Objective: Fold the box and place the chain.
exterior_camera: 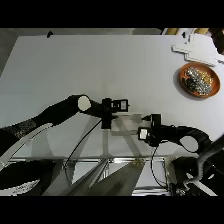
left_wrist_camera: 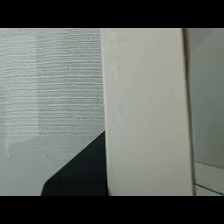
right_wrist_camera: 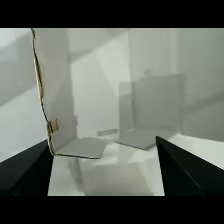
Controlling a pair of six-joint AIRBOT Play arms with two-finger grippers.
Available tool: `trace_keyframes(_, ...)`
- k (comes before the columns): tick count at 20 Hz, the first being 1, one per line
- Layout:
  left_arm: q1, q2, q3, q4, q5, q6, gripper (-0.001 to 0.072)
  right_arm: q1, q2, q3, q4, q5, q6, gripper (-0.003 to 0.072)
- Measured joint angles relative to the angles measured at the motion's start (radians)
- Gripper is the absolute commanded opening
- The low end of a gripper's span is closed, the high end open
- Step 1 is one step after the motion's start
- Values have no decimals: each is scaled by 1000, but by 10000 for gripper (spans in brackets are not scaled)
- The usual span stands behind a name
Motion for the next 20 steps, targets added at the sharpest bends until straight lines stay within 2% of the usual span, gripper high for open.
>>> trace_keyframes(8, 0, 0, 0, 0, 0, 0, 12, -116, -22, 32, 152, 39, -84, 693)
trace_keyframes(17, 0, 0, 0, 0, 0, 0, 12, -280, -168, 42, 441, 129, -468, 694)
trace_keyframes(20, 0, 0, 0, 0, 0, 0, 12, -331, -231, 52, 494, 170, -563, 694)
